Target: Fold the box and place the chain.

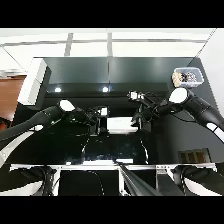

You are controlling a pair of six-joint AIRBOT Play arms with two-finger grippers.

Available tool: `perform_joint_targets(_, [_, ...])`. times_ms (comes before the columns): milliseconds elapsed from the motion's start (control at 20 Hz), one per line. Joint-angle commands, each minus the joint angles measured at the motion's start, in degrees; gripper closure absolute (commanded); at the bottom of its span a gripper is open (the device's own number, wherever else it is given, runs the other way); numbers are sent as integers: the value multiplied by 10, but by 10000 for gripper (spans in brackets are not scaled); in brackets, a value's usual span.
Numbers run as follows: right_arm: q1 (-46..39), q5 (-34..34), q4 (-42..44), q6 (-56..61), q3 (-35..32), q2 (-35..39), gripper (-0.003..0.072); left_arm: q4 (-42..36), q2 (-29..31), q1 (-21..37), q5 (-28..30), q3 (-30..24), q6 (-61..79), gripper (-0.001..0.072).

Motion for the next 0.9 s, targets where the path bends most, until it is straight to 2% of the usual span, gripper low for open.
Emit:
perform_joint_targets(0, [0,-14,0,0,0,5,485,0,0,0,0,0,1,311])
perform_joint_targets(100, [0,-18,-4,0,0,9,487,0,0,0,0,0,1,311])
perform_joint_targets(200, [-2,-18,-5,1,0,11,561,0,0,0,0,0,1,310])
perform_joint_targets(850, [0,-6,-11,17,0,11,556,0,0,0,0,0,1,310])
